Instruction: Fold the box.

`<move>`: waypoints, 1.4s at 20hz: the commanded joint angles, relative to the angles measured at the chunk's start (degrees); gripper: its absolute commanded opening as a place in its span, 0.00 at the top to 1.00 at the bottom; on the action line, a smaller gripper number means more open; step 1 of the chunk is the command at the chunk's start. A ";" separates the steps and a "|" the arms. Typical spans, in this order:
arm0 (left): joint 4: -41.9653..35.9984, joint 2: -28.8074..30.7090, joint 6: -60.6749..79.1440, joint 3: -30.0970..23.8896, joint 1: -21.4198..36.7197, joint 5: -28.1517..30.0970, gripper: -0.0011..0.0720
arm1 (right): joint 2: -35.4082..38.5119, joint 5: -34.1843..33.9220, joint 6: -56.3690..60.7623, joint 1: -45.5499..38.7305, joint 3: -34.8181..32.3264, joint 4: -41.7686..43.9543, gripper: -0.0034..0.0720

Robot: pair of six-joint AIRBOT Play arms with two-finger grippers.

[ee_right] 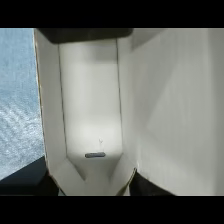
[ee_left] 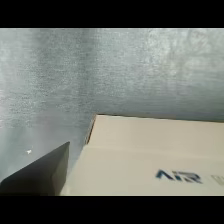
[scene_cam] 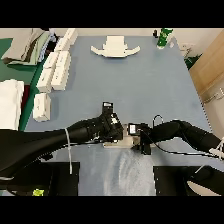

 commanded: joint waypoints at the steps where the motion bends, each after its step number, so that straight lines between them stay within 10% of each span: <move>1: 0.04 3.78 1.49 1.75 0.50 -4.90 0.34 | 0.00 0.09 0.00 -0.04 0.02 0.00 0.36; 6: -0.22 12.98 2.97 2.69 0.68 -16.02 0.34 | 0.00 0.09 0.00 -0.04 0.02 0.00 0.36; 7: -0.94 14.47 2.97 2.69 0.57 -16.57 0.49 | 0.00 0.09 0.00 -0.04 0.02 0.00 0.36; 8: -1.22 15.61 3.58 2.69 0.55 -16.65 0.97 | 0.00 0.09 0.00 -0.04 0.02 0.00 0.36; 17: -1.84 17.84 29.57 2.64 1.51 -7.41 0.96 | 0.00 0.09 0.00 -0.04 0.02 0.00 0.36; 24: -22.27 35.45 91.10 -11.93 25.05 2.51 0.96 | 0.00 0.09 0.00 -0.04 0.02 0.00 0.36; 25: -27.12 36.83 98.88 -14.27 29.11 3.76 0.86 | 0.00 0.09 0.00 -0.04 0.02 0.00 0.36; 26: -32.09 37.55 106.40 -16.68 33.20 5.38 0.27 | 0.00 0.09 0.00 -0.04 0.02 0.00 0.36; 27: -36.79 37.59 112.83 -19.04 36.68 6.84 0.03 | 0.00 0.09 0.00 -0.04 0.02 0.00 0.36; 28: -41.38 37.40 119.82 -21.66 39.82 8.24 0.03 | 0.00 0.09 0.00 -0.04 0.02 0.00 0.36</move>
